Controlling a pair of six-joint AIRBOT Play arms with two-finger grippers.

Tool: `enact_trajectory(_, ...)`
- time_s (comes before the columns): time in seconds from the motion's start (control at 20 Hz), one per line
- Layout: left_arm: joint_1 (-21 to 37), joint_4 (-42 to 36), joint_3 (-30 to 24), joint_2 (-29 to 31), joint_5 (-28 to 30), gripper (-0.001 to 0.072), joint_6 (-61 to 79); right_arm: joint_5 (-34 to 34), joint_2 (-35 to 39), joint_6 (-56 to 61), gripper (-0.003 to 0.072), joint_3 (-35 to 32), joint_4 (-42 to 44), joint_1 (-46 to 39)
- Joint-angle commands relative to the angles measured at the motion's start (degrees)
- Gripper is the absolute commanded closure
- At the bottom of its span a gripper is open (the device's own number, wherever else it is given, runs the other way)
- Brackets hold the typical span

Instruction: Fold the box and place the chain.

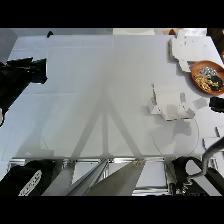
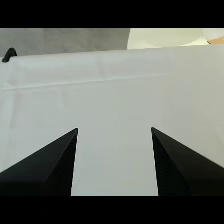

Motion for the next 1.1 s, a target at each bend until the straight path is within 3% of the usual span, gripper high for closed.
enact_trajectory(0.0,0.0,0.0,0.0,0.0,0.0,0.0213,0.0,1.5,-8.1,-4.3,0.0344,6.5,6.6,-6.3)
enact_trajectory(0.2,0.0,0.0,0.0,0.1,0.0,0.0213,0.0,4.1,-17.1,-8.4,0.0344,15.3,14.9,-11.4)
enact_trajectory(0.4,0.0,0.0,0.0,0.0,0.0,0.0213,0.0,9.6,-26.3,-10.8,0.0344,22.4,16.4,-12.9)
enact_trajectory(0.7,0.0,0.0,0.0,0.0,0.0,0.0213,0.0,11.4,-36.5,-17.0,0.0344,24.4,18.8,-12.9)
enact_trajectory(1.05,0.0,0.0,0.0,0.0,0.0,0.0213,0.0,8.3,-40.7,-21.6,0.0344,24.6,24.0,-12.9)
